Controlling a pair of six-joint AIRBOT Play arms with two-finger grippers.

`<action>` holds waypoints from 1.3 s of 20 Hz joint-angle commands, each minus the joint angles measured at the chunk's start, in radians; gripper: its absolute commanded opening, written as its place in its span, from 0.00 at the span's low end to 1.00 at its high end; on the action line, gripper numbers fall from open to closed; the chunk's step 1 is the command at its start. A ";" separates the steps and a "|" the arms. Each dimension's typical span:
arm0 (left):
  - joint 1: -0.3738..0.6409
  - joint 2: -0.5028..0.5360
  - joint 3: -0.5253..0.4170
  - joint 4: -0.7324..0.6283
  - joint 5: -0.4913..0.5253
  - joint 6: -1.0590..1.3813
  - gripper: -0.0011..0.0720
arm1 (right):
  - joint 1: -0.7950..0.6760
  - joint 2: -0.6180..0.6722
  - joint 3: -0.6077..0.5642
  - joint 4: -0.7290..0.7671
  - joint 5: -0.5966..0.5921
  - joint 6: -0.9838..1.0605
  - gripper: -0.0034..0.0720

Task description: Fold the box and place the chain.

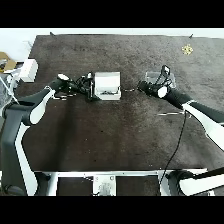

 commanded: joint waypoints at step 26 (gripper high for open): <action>0.000 0.000 0.000 0.000 0.000 0.000 0.32 | 0.402 0.185 0.098 -0.138 -0.097 -0.035 0.05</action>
